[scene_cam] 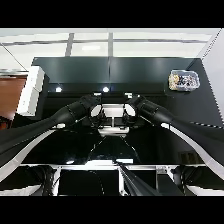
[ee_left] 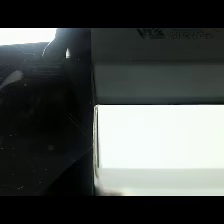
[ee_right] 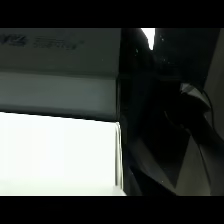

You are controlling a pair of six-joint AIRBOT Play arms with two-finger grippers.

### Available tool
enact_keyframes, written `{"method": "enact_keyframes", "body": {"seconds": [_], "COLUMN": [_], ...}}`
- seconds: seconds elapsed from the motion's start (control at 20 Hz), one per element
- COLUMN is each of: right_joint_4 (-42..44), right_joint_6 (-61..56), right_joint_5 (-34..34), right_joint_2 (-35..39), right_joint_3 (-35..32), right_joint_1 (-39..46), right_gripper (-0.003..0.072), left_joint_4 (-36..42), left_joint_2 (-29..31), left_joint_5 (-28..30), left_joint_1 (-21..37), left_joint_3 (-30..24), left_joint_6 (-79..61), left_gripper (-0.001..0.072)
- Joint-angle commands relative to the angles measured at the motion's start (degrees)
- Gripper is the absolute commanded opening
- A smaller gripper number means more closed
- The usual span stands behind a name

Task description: Fold the box and place the chain.

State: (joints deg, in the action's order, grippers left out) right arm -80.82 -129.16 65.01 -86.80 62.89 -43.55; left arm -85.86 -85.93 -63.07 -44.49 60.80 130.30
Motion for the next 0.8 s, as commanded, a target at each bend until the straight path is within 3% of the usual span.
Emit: {"method": "enact_keyframes", "body": {"seconds": [0.0,0.1,0.35,0.4,0.45,0.5,0.6,0.75], "right_joint_4": [0.00,0.22,0.11,0.02,-0.09,-0.13,-0.31,-0.48], "right_joint_6": [-1.57,-1.60,-1.57,-1.60,-1.60,-1.60,-1.46,-1.29], "right_joint_5": [-0.02,-0.66,-0.46,-0.28,-0.07,-0.02,0.52,0.57], "right_joint_2": [-0.42,-0.42,-0.13,0.00,0.07,0.11,0.11,0.11], "right_joint_3": [0.07,0.07,0.09,0.20,0.48,0.81,0.92,0.90], "right_joint_1": [-0.39,-0.39,-0.37,-0.24,-0.07,0.15,0.37,0.33], "right_gripper": [0.0130,0.0015,0.0016,0.0037,0.0227,0.0276,0.0015,0.0016], "left_joint_4": [-0.02,-0.02,-0.02,-0.02,-0.02,-0.02,-0.02,-0.02], "left_joint_2": [0.00,0.00,0.00,0.00,0.00,0.00,0.00,0.00], "left_joint_5": [0.00,0.00,0.00,-0.02,0.00,0.00,0.00,-0.02], "left_joint_1": [0.00,0.00,0.00,0.00,0.00,0.00,0.00,0.00], "left_joint_3": [0.04,0.04,0.04,0.04,0.04,0.04,0.04,0.04], "left_joint_6": [0.00,0.00,0.00,0.00,0.00,0.00,0.00,0.00], "left_gripper": [0.0029,0.0029,0.0029,0.0029,0.0029,0.0029,0.0029,0.0028]}}
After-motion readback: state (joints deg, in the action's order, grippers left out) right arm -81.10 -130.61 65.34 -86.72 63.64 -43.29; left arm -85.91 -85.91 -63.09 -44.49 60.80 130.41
